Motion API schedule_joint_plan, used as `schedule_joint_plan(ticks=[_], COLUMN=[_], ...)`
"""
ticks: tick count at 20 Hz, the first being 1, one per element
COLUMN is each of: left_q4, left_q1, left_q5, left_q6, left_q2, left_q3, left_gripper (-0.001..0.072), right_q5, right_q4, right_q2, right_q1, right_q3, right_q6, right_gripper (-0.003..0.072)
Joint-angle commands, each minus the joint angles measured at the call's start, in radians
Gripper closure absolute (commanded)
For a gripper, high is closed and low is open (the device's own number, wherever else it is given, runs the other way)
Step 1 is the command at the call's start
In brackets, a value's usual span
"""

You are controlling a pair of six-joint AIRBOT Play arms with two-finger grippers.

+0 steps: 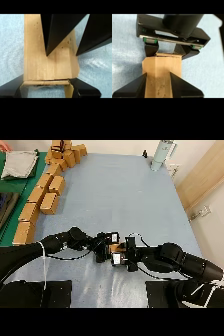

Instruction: Fold the box.

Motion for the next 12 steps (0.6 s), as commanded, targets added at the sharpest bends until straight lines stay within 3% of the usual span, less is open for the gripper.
schedule_joint_plan(ticks=[1,2,4,5,7,12], left_q4=[0.000,0.000,0.000,0.000,0.000,0.000], left_q1=[0.000,0.000,0.000,0.000,0.000,0.000], left_q5=[0.000,0.000,0.000,0.000,0.000,0.000], left_q6=[0.000,0.000,0.000,0.000,0.000,0.000], left_q2=[0.000,0.000,0.000,0.000,0.000,0.000], left_q3=[0.000,0.000,0.000,0.000,0.000,0.000], left_gripper=[0.0187,0.0187,0.0187,0.0187,0.0187,0.0188], right_q5=[0.005,0.007,0.006,0.006,0.009,0.009], right_q4=[-0.032,-0.035,-0.035,-0.035,-0.034,0.008], right_q2=[-0.003,-0.003,-0.003,-0.003,0.003,0.005], right_q1=[0.001,0.001,0.001,0.001,0.001,0.000], right_q3=[0.001,0.001,0.003,0.005,0.006,0.006], right_q6=[0.000,0.000,0.000,0.000,0.000,0.000], right_gripper=[0.0293,0.0296,0.0419,0.0418,0.0205,0.0204])
